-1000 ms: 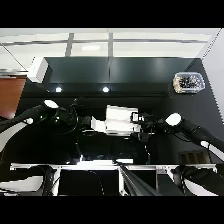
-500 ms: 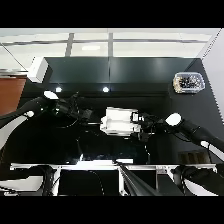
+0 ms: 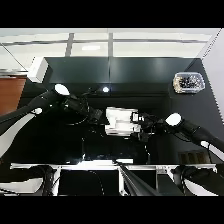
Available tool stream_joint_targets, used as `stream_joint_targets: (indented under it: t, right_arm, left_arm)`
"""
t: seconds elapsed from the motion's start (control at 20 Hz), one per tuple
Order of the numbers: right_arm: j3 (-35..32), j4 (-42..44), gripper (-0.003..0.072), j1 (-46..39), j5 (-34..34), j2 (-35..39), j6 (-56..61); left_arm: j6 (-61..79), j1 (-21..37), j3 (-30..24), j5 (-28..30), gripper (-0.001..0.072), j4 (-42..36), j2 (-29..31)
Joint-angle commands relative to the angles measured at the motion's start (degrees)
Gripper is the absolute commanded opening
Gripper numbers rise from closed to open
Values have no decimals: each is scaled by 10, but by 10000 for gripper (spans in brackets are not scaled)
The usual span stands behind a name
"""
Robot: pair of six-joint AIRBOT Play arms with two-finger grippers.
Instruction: Fold the box and place the chain.
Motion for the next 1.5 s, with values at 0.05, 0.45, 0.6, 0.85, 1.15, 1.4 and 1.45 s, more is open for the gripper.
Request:
stream_joint_targets:
  t: [0.05,0.45,0.6,0.85,1.15,1.4,1.45]
  right_arm:
    - [0,0,408,1,0,0,0]
    - [0,0,407,1,0,0,0]
    - [0,0,407,1,0,0,0]
    - [0,0,407,1,0,0,0]
    - [0,0,407,1,0,0,0]
    - [0,0,407,1,0,0,0]
    - [0,0,407,1,0,0,0]
  left_arm:
    - [-88,-38,33,28,497,79,0]
    - [-236,-107,75,62,497,236,0]
    - [-281,-125,82,78,496,275,0]
    - [-404,-174,83,105,497,364,-1]
    - [-524,-231,106,94,496,501,-4]
    - [-608,-247,127,94,496,515,-9]
    - [-619,-250,133,87,497,523,-16]
